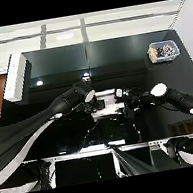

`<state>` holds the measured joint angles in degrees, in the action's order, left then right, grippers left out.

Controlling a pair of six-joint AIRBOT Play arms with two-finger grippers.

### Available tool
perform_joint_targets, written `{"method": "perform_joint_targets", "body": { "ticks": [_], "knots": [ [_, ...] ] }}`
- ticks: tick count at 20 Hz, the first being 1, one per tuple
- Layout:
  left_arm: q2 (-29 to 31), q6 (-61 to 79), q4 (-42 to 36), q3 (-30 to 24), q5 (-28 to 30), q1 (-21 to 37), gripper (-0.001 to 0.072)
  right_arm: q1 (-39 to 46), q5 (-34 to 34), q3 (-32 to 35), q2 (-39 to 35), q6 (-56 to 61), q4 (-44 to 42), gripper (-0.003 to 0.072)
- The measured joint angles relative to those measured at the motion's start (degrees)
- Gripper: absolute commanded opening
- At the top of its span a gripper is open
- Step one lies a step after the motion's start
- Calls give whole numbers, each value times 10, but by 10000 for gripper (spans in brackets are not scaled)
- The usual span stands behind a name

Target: Fold the box and place the chain.

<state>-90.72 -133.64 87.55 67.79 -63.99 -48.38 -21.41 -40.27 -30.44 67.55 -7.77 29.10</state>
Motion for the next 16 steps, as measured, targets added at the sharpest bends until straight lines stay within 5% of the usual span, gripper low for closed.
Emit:
{"method": "perform_joint_targets", "body": {
  "ticks": [1,2,3,4,5,10,16],
  "knots": [
    [0,0,0,0,0,0,29,0,2,0,0,4,0,342],
    [0,0,0,0,0,0,29,0,2,0,1,7,0,513],
    [0,0,0,0,1,0,29,-1,1,0,1,9,0,447],
    [0,0,0,0,1,0,29,-1,3,0,0,13,1,186],
    [0,0,0,0,2,0,29,-1,4,0,0,17,2,13],
    [0,0,-1,0,8,0,29,16,-4,-2,-26,178,24,14],
    [0,1,0,0,9,0,29,183,-143,-16,-141,518,136,14]
  ]
}}
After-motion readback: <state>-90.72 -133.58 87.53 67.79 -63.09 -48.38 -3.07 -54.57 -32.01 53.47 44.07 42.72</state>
